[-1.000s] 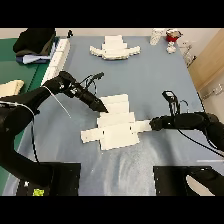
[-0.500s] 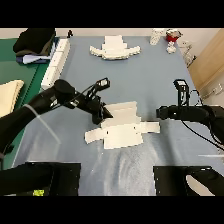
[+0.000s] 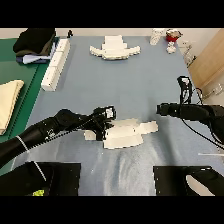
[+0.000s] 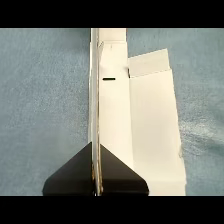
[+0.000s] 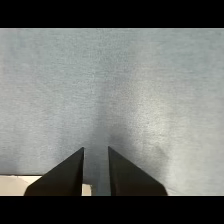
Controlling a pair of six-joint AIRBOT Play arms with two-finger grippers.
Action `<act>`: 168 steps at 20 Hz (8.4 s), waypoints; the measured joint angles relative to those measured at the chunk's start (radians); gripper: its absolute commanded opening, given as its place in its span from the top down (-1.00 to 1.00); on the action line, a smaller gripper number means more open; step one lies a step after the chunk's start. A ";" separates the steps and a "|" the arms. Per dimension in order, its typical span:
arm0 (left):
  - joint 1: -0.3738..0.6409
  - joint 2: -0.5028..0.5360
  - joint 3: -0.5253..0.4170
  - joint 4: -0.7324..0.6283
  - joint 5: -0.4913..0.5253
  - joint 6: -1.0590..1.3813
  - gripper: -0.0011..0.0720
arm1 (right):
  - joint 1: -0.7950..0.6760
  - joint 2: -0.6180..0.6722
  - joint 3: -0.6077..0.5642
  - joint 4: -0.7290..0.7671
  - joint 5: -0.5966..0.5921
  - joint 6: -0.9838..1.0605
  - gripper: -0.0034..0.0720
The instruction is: Fold the box.
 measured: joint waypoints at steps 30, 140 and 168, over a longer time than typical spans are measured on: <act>0.104 -0.167 0.149 0.000 -0.332 0.053 0.93 | 0.000 0.000 -0.002 0.041 -0.011 0.011 0.27; 0.016 -0.084 0.006 -0.099 -0.270 0.110 0.93 | 1.201 0.166 -0.096 -0.663 -0.455 0.617 -1.00; 0.016 -0.084 0.006 -0.099 -0.270 0.111 0.93 | 0.361 0.086 -0.229 0.312 -0.188 -1.165 -1.00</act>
